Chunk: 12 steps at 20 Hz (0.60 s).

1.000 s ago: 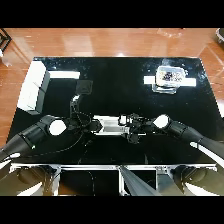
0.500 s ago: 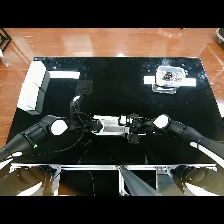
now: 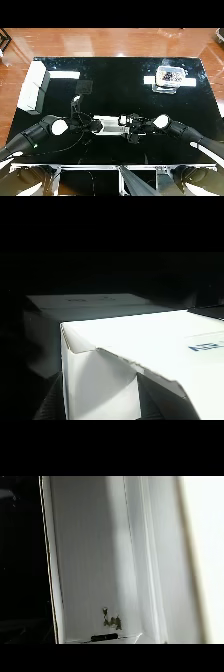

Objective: Fold the box and place the chain.

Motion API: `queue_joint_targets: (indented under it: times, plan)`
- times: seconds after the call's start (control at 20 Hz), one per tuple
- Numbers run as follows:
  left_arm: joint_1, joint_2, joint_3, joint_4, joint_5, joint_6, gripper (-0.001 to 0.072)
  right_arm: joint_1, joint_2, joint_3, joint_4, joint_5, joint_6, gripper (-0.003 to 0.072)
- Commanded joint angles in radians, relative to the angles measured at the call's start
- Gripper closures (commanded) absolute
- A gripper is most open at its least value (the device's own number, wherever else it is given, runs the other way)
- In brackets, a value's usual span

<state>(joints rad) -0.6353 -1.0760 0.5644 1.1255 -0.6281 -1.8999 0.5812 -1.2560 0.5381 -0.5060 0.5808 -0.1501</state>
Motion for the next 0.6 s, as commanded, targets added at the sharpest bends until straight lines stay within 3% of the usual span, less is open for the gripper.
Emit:
queue_joint_targets:
  times: [0.0,0.2,0.55]
  plan:
    - [0.0,-0.042,0.023,0.001,-0.006,0.0,0.0152,0.0,-0.001,0.0,0.0,0.0,0.0,0.0208]
    - [0.0,-0.079,0.085,0.02,-0.013,0.0,0.0152,0.0,-0.001,0.0,0.0,0.0,0.0,0.0208]
    - [0.0,-0.079,0.097,0.023,-0.1,-0.001,0.0152,0.001,-0.001,0.0,0.0,0.0,0.0,0.0209]
